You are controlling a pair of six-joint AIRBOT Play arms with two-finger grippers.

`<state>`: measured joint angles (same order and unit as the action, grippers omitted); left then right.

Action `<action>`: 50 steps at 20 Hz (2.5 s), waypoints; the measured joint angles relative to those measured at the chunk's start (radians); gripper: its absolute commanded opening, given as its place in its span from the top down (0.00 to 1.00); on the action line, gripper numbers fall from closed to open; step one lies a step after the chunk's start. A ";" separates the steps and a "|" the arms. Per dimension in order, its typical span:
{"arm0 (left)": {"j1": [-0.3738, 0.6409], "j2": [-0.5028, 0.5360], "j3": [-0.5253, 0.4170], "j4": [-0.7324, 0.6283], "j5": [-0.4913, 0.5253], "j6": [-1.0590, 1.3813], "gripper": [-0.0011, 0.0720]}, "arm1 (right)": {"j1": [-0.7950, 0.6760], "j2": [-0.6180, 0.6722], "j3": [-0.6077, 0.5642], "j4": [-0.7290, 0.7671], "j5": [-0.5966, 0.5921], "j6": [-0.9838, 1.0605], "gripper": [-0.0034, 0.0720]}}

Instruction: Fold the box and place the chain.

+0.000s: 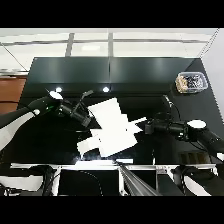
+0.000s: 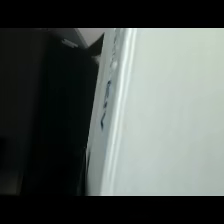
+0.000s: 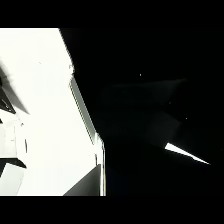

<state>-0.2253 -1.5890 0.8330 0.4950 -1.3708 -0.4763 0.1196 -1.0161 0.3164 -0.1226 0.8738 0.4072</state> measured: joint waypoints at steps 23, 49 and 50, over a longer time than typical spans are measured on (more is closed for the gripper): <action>-0.320 0.183 0.076 0.338 0.368 0.328 0.95 | -0.378 0.000 0.387 -0.316 0.292 0.132 0.11; -0.340 0.136 0.036 0.338 0.448 0.286 0.95 | 0.233 -0.002 0.155 -0.723 0.138 -0.095 0.13; -0.341 0.136 0.036 0.338 0.447 0.286 0.95 | 0.265 -0.002 0.150 -0.740 0.109 -0.104 0.13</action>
<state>-0.5659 -1.4532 0.8688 0.8326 -0.9237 -0.1905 0.3843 -1.0183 0.4660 -0.8623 0.9825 0.3035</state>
